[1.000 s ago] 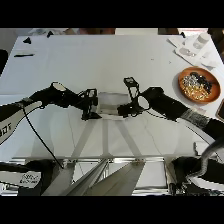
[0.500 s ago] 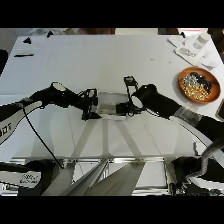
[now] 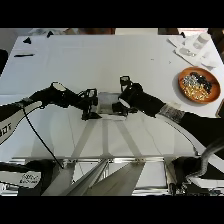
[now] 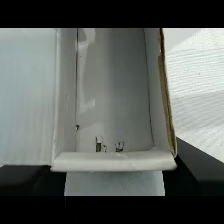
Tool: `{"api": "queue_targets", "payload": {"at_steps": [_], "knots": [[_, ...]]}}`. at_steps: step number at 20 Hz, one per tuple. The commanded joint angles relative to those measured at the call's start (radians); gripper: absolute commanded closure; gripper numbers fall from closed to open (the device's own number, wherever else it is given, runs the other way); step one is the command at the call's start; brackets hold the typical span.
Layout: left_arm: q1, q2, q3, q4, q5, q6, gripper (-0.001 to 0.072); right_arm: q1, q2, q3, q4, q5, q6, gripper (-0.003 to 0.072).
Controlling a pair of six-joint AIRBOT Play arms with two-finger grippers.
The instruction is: Fold the box and place the chain.
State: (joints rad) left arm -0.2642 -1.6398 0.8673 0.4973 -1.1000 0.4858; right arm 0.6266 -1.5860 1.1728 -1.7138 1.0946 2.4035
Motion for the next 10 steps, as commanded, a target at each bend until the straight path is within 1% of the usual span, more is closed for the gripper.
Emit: {"api": "queue_targets", "payload": {"at_steps": [1, 5, 7, 10], "knots": [[0.000, 0.000, 0.000, 0.000, 0.000, 0.000, 0.0392, 0.008, -0.012, 0.013, -0.010, 0.013, 0.140, 0.0434], [0.000, 0.000, 0.000, 0.000, 0.000, 0.000, 0.0392, 0.008, -0.023, 0.013, -0.005, 0.040, 0.167, 0.0436], [0.000, 0.000, 0.000, 0.000, 0.000, 0.000, 0.0392, 0.008, -0.031, 0.013, -0.005, 0.044, 0.167, 0.0472], [0.000, 0.000, 0.000, 0.000, 0.000, 0.000, 0.0392, 0.008, -0.043, 0.013, -0.005, 0.039, 0.218, 0.0474]]}}
